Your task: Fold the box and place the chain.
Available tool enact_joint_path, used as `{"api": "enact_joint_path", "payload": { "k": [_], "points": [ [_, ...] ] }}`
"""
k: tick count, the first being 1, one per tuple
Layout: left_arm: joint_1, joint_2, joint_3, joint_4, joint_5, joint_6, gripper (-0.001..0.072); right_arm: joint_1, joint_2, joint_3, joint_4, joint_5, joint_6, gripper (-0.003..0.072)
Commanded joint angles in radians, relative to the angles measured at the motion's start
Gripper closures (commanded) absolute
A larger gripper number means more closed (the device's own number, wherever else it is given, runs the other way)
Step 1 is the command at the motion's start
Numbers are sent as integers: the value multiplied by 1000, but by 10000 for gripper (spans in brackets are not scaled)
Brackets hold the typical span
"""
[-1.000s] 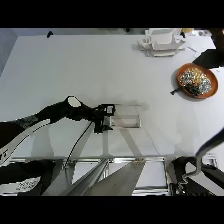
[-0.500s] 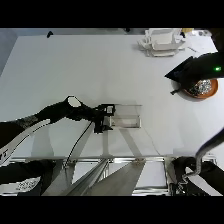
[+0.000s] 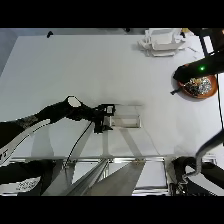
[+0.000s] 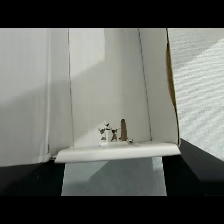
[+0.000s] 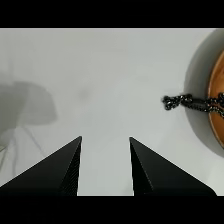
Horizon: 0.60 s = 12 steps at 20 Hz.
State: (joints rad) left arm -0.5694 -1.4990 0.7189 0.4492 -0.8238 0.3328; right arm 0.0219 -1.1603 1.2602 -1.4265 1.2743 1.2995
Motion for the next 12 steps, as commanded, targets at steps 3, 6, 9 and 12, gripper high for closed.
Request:
{"api": "enact_joint_path", "payload": {
  "k": [3, 6, 9, 12],
  "points": [
    [0, 0, 0, 0, 0, 0, 460, -153, -213, -23, -39, -102, 187, 350],
    [0, 0, 0, 0, 0, 0, 460, -194, -284, -23, -39, -129, 187, 355],
    [0, 0, 0, 0, 0, 0, 460, -198, -315, -23, -37, -178, 179, 355],
    [0, 0, 0, 0, 0, 0, 460, -198, -332, -23, -36, -220, 177, 355]
  ]
}}
